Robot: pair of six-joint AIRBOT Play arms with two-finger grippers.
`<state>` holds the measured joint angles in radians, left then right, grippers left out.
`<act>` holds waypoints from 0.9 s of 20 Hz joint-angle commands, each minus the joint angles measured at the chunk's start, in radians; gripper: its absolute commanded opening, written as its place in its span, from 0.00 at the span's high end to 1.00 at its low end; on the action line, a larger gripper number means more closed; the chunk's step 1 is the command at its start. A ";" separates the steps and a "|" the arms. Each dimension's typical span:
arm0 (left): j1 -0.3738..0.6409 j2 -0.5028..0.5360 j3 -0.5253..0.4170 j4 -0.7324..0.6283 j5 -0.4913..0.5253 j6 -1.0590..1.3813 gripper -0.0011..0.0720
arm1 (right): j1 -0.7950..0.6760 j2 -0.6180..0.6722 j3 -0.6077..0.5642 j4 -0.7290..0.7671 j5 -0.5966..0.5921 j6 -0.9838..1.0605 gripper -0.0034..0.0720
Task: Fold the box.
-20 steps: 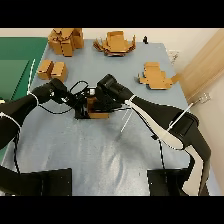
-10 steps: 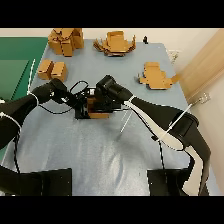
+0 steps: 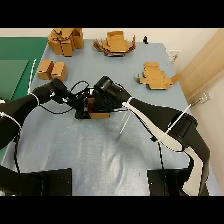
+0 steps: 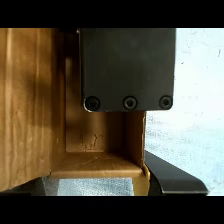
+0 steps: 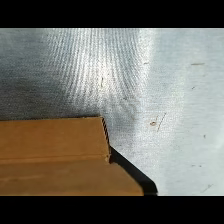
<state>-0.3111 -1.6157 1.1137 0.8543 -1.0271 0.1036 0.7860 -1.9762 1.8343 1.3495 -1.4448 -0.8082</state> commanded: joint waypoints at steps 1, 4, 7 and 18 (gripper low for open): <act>0.000 0.000 0.000 0.003 -0.003 0.000 0.84 | 0.000 0.004 0.001 0.064 0.060 -0.024 0.95; 0.001 0.001 0.000 0.003 -0.004 0.000 0.84 | -0.003 0.016 0.001 0.106 0.093 -0.031 0.65; 0.001 0.001 0.000 0.003 -0.004 0.000 0.84 | -0.012 0.031 0.001 0.106 0.091 -0.034 0.45; 0.001 0.001 0.000 0.004 -0.003 0.000 0.84 | -0.068 0.134 -0.001 0.197 0.083 -0.167 0.32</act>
<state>-0.3107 -1.6157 1.1137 0.8581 -1.0306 0.1040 0.7311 -1.8744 1.8332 1.5238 -1.3628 -0.9218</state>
